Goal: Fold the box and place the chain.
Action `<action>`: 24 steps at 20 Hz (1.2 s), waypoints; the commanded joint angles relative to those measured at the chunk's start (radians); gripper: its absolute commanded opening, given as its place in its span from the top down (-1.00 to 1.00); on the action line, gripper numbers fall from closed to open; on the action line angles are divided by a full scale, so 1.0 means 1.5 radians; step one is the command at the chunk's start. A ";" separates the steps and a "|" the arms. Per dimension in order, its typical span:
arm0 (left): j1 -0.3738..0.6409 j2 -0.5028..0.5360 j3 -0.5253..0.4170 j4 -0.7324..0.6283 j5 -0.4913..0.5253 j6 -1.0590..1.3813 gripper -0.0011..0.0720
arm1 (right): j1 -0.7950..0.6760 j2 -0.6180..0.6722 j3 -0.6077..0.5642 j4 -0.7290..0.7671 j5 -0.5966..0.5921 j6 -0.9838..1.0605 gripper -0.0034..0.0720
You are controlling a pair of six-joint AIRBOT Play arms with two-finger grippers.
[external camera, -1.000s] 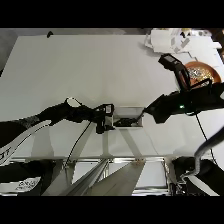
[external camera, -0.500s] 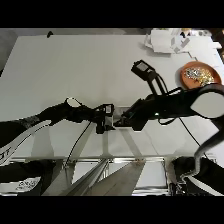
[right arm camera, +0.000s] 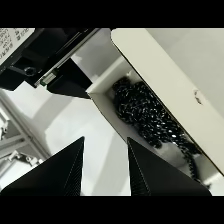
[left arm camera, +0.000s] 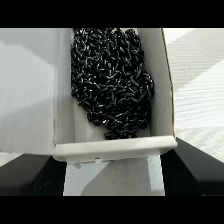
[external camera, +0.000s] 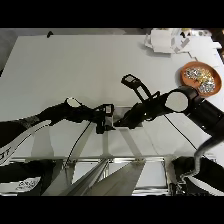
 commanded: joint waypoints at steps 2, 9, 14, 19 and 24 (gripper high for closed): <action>0.000 0.001 0.000 0.000 0.000 0.000 0.77 | -0.088 0.024 0.065 -0.028 0.090 -0.002 0.12; 0.000 0.001 0.000 0.000 0.000 0.000 0.77 | -0.334 -0.034 0.079 -0.156 0.067 0.031 0.40; 0.000 0.001 0.000 0.000 0.000 0.000 0.77 | -0.376 -0.159 0.062 -0.160 0.030 0.033 -0.03; 0.000 0.001 0.000 0.000 0.000 0.000 0.77 | -0.375 -0.241 0.060 -0.157 0.026 0.033 -0.17; 0.000 0.001 0.000 0.000 0.000 0.000 0.77 | -0.359 -0.271 0.060 -0.160 -0.014 0.036 0.07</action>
